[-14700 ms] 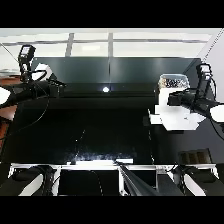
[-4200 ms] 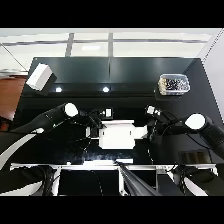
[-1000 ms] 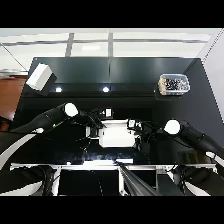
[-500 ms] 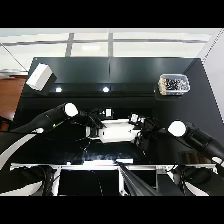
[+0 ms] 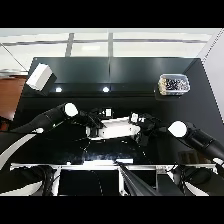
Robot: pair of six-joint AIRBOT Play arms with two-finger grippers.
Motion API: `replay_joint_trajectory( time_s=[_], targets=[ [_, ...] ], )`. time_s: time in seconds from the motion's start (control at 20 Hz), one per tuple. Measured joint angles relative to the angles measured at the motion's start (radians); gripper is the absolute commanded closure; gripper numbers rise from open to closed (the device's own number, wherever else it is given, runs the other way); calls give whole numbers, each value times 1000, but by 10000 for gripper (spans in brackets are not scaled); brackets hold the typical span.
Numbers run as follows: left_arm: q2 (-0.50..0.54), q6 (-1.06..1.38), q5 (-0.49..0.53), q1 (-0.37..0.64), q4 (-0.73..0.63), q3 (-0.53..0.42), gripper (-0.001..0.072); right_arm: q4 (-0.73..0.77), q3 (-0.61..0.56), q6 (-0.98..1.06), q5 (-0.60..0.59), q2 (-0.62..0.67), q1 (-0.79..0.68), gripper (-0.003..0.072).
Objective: Fold the box and place the chain.
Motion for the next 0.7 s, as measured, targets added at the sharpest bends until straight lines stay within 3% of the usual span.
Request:
replay_joint_trajectory(
  time_s=[0.7],
  targets=[
    [0,1,0,0,0,0,678,-20,37,-14,-20,4,7,-2]
  ],
)
